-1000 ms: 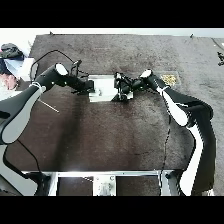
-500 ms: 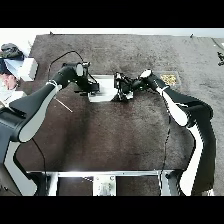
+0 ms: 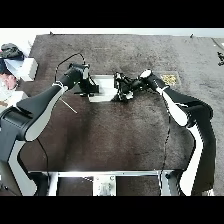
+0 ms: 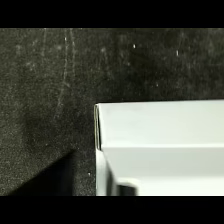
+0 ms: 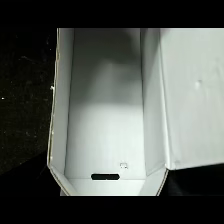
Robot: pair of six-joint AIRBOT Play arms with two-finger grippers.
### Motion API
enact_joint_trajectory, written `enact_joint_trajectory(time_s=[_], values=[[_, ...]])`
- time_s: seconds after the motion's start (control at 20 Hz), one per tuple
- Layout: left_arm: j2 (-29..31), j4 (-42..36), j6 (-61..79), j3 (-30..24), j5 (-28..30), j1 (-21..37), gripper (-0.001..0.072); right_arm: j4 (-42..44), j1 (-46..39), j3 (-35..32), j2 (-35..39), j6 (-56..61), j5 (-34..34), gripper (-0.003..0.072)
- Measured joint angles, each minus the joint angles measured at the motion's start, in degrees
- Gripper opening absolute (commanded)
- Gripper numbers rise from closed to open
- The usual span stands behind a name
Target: Fold the box and place the chain.
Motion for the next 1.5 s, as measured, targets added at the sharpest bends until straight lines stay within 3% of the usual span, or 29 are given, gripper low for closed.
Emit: enact_joint_trajectory(time_s=[0.1, 0.15, 0.25, 0.3, 0.45, 0.5, 0.55, 0.6, 0.9, 1.5], values=[[-0.2, 0.9, -1.4, 0.0, 0.3, -0.1, 0.0211, 0.0, 0.0, 0.0, 0.0, 0.0, 0.0, 0.0522], [-0.2, 1.2, -2.1, 0.0, 0.5, -0.1, 0.0116, 0.0, 0.0, 0.0, 0.0, 0.0, 0.0, 0.0522], [-0.3, 1.5, -2.9, 0.0, 0.9, -0.2, 0.0097, 0.0, 0.0, 0.0, 0.0, 0.0, 0.0, 0.0522], [-0.3, 1.6, -3.1, 0.1, 1.0, -0.2, 0.0013, 0.0, 0.0, 0.0, 0.0, 0.0, 0.0, 0.0522], [-0.5, 1.9, -3.5, 0.1, 1.3, -0.3, 0.0013, 0.0, 0.0, 0.0, 0.0, 0.0, -0.1, 0.0522], [-0.6, 2.0, -3.6, 0.1, 1.4, -0.4, 0.0064, 0.0, 0.0, 0.0, 0.0, 0.0, -0.1, 0.0522], [-0.6, 2.1, -3.7, 0.1, 1.5, -0.5, 0.0323, 0.0, 0.0, 0.0, 0.0, 0.0, 0.0, 0.0522], [-0.8, 2.4, -3.6, 0.0, 1.7, -0.5, 0.0474, -0.5, -0.1, 0.0, 0.0, -0.1, 0.2, 0.0522], [-0.4, -0.3, 3.0, 1.3, 1.1, -0.8, 0.0504, -0.3, -0.1, 0.0, 0.0, -0.1, 0.0, 0.0522], [1.2, -1.7, 20.7, 14.9, -13.0, 0.0, 0.0503, -0.1, -0.1, 0.0, 0.0, 0.0, 0.0, 0.0522]])
